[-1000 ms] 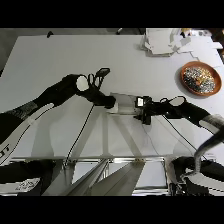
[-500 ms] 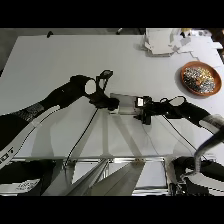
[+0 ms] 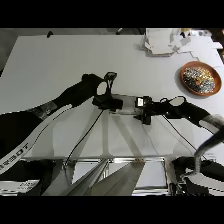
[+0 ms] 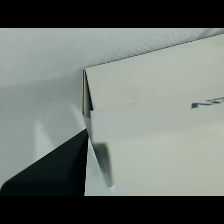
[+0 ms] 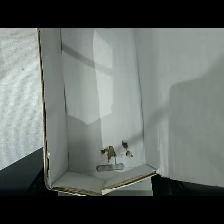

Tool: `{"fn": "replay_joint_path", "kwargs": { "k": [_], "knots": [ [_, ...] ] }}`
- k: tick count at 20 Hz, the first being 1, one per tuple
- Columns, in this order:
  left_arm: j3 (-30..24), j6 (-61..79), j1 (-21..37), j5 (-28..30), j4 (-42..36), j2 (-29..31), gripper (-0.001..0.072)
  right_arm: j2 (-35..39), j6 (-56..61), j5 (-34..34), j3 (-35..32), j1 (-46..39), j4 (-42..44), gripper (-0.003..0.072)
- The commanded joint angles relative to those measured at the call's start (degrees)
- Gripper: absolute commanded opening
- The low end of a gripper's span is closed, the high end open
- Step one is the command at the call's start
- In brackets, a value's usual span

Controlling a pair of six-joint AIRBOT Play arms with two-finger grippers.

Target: Fold the box and place the chain.

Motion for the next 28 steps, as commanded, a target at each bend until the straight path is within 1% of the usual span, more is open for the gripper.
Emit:
{"fn": "replay_joint_path", "kwargs": {
  "k": [1, 6, 7, 8, 9, 12, 13, 14, 15, 16, 17, 18, 23, 25, 28],
  "knots": [
    [4.57, -2.03, -1.31, -4.37, 1.25, -3.74, 0.0319, 0.00, 0.02, 0.00, 0.02, 0.02, 0.00, 0.0404],
    [5.03, -6.58, -1.14, -3.30, 2.95, -4.24, 0.0315, 0.00, 0.02, 0.02, 0.02, 0.02, 0.00, 0.0404],
    [5.03, -6.86, -1.03, -3.32, 3.67, -4.39, 0.0307, 0.00, 0.02, 0.00, 0.02, 0.02, 0.00, 0.0404],
    [5.03, -7.78, -0.83, -3.61, 4.02, -4.63, 0.0267, 0.00, 0.02, 0.00, 0.02, 0.02, 0.00, 0.0404],
    [5.03, -7.87, -0.70, -4.02, 3.74, -5.01, 0.0250, 0.00, 0.02, 0.02, 0.02, 0.02, 0.00, 0.0404],
    [5.09, -7.87, -0.55, -5.33, 3.43, -5.99, 0.0250, 0.00, 0.02, 0.00, 0.02, 0.02, 0.00, 0.0404],
    [5.09, -7.87, -0.55, -5.81, 3.48, -6.29, 0.0195, 0.00, 0.02, 0.00, 0.02, 0.02, 0.00, 0.0404],
    [5.09, -7.85, -0.55, -5.97, 3.61, -6.60, 0.0097, 0.00, 0.02, 0.00, 0.02, 0.02, 0.00, 0.0404],
    [5.09, -7.89, -0.55, -6.29, 3.56, -6.86, 0.0096, 0.00, 0.02, 0.02, 0.02, 0.02, 0.00, 0.0404],
    [5.09, -7.89, -0.55, -6.21, 3.58, -7.06, 0.0073, 0.00, 0.02, 0.00, 0.02, 0.02, 0.00, 0.0404],
    [5.09, -7.89, -0.59, -5.88, 3.58, -7.10, 0.0028, 0.00, 0.02, 0.02, 0.02, 0.02, 0.00, 0.0404],
    [5.09, -7.89, -0.59, -5.66, 3.58, -7.13, 0.0015, 0.00, 0.02, 0.00, 0.02, 0.02, 0.00, 0.0404],
    [5.09, -7.82, -0.57, -5.25, 3.63, -7.10, 0.0022, 0.00, 0.02, 0.00, 0.02, 0.02, 0.00, 0.0404],
    [5.09, -7.82, -0.52, -4.81, 3.61, -7.10, 0.0143, 0.00, 0.02, 0.02, 0.02, 0.02, 0.00, 0.0404],
    [5.09, -7.85, -0.44, -4.26, 3.61, -7.10, 0.0146, 0.00, 0.02, 0.00, 0.02, 0.02, 0.00, 0.0404]
  ]
}}
